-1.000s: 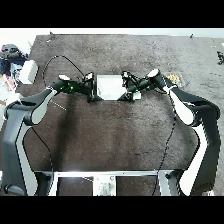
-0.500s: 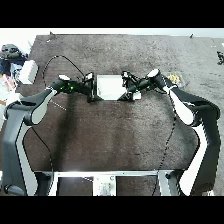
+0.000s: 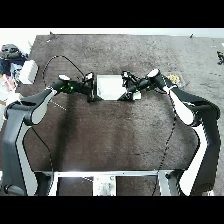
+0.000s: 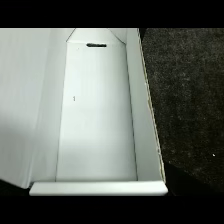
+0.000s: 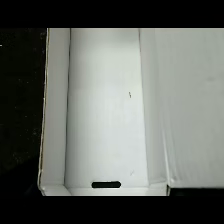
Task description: Fold the box and place the chain.
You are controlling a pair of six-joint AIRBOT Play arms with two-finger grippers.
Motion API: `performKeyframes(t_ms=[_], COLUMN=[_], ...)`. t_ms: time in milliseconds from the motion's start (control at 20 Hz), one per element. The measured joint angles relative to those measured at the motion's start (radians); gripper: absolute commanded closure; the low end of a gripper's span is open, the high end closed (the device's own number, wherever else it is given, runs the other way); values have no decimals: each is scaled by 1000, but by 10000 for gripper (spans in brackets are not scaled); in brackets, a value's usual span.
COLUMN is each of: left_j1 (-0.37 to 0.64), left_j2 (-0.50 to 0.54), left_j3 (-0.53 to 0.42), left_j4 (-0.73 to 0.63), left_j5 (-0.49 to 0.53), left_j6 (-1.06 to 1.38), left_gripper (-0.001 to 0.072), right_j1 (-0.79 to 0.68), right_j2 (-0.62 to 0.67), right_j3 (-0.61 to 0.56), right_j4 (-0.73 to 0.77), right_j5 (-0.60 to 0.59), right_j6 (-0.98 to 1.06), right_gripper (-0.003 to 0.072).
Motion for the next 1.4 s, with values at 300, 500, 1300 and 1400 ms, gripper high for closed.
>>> performKeyframes(t_ms=[300,500,1300,1400], left_j1=[0,0,0,0], left_j2=[0,0,0,0], left_j3=[0,0,0,0], left_j4=[-3,-3,-4,-3], left_j5=[0,0,1,1], left_j6=[0,0,0,0], left_gripper=[535,535,536,535], right_j1=[1,0,-118,-119], right_j2=[2,6,154,177], right_j3=[0,0,0,0], right_j4=[0,-12,-100,-5], right_j5=[6,5,53,84], right_j6=[5,26,171,195], right_gripper=[-32,-32,450,655])
